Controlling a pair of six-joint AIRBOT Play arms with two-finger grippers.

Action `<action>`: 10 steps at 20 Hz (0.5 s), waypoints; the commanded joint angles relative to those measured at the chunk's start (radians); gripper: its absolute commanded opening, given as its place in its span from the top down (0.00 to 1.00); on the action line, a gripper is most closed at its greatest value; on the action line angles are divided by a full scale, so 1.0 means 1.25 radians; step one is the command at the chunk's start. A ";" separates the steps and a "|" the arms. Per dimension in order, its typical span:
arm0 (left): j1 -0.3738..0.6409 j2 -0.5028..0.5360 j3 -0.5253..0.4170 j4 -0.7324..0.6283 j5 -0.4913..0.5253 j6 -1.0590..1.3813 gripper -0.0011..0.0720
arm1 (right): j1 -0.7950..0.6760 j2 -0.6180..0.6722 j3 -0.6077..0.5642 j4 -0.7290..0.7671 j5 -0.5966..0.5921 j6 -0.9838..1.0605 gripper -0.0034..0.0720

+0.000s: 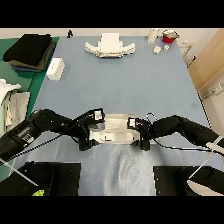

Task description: Fold the box.

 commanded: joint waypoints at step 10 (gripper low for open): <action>0.027 -0.210 -0.029 -0.091 0.184 0.299 0.26 | 0.000 0.000 0.000 0.000 0.000 0.000 0.29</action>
